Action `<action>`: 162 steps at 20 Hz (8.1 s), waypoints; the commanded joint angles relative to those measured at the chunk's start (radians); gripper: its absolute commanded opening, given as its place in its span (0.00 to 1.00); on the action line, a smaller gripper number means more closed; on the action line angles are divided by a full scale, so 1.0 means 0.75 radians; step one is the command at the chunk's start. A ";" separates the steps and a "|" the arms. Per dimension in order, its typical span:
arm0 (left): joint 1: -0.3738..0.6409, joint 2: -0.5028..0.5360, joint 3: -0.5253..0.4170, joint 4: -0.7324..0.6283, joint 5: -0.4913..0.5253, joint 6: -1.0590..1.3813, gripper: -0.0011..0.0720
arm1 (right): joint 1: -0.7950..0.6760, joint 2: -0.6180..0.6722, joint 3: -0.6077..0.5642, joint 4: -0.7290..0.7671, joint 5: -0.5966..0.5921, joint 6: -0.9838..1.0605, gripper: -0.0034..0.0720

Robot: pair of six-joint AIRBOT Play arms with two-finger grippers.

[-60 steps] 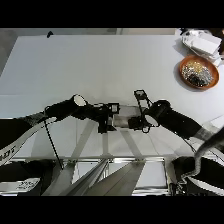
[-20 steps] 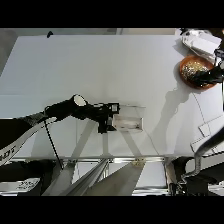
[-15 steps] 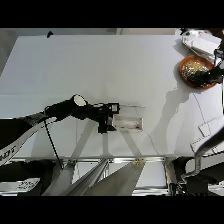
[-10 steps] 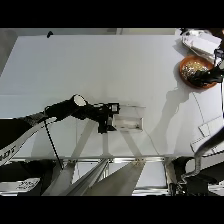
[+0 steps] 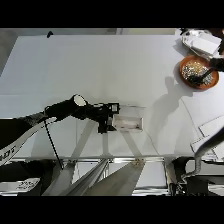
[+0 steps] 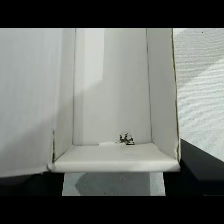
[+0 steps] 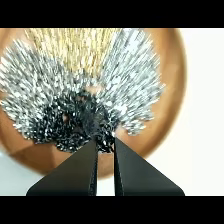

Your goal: Fold the box and place the chain.

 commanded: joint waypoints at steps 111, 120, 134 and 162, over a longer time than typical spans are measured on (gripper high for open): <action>0.001 0.001 0.002 -0.004 -0.014 0.000 0.20 | 0.756 0.635 -0.932 0.205 0.597 -0.444 0.31; 0.001 0.001 0.002 -0.003 -0.014 0.001 0.20 | 0.756 0.462 -0.952 0.204 0.410 -0.343 0.31; 0.001 0.001 0.002 -0.003 -0.014 0.000 0.20 | 0.756 0.268 -0.952 0.211 0.406 -0.305 0.26; 0.001 0.001 0.002 -0.003 -0.014 0.000 0.20 | 0.756 1.373 -0.950 0.840 0.290 -0.286 0.06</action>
